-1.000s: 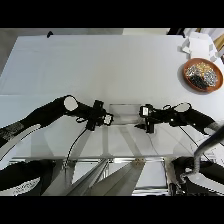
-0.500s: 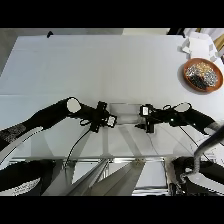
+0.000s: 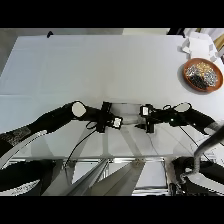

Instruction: Fold the box and place the chain.

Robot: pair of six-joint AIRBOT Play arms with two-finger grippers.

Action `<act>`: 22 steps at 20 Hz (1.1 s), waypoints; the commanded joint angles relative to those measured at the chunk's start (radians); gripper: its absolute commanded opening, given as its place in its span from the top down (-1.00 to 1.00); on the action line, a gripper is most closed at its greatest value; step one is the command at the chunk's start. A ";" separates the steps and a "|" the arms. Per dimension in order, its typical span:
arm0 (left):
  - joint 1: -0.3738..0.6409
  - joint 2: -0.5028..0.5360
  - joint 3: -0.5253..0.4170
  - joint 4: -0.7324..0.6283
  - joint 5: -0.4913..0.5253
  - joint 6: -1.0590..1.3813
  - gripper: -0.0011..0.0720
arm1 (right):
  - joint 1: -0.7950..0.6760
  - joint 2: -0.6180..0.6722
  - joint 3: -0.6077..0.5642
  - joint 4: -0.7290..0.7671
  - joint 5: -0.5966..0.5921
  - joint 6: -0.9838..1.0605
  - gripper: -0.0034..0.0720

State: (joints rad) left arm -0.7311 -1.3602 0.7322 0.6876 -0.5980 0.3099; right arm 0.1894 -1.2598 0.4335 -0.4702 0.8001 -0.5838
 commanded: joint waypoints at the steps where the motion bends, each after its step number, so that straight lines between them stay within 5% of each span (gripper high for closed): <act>1: -0.006 -0.015 0.000 -0.002 0.003 -0.003 0.57 | 0.000 0.001 0.000 0.000 0.000 0.000 -0.21; 6: -0.006 -0.021 0.000 0.001 0.004 -0.003 0.33 | 0.000 0.001 0.000 0.000 0.000 0.000 -0.21; 10: -0.006 -0.028 -0.001 0.003 0.019 -0.003 -0.24 | 0.000 0.001 0.000 0.000 0.000 0.000 -0.21; 15: -0.006 -0.036 0.000 0.006 0.022 -0.003 -0.26 | 0.000 0.001 0.000 0.000 0.000 0.000 -0.21; 16: -0.006 -0.029 0.000 0.013 0.018 -0.015 -0.22 | 0.000 0.001 0.000 0.000 0.000 0.000 -0.21; 17: -0.006 -0.014 0.000 0.040 0.018 -0.082 0.13 | 0.000 0.001 0.000 0.000 0.000 0.000 -0.21; 18: -0.005 0.009 0.000 0.086 0.018 -0.186 0.71 | 0.000 0.001 0.000 0.000 0.000 0.000 -0.21; 19: -0.002 0.034 0.000 0.142 0.014 -0.300 0.94 | 0.000 0.001 0.000 0.000 0.000 0.000 -0.21; 22: 0.010 0.124 0.000 0.312 -0.038 -0.634 0.95 | 0.000 0.001 0.000 0.000 0.000 0.000 -0.21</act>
State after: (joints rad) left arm -0.7300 -1.3022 0.7311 0.8452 -0.5983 -0.0193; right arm 0.1894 -1.2598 0.4335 -0.4698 0.8001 -0.5838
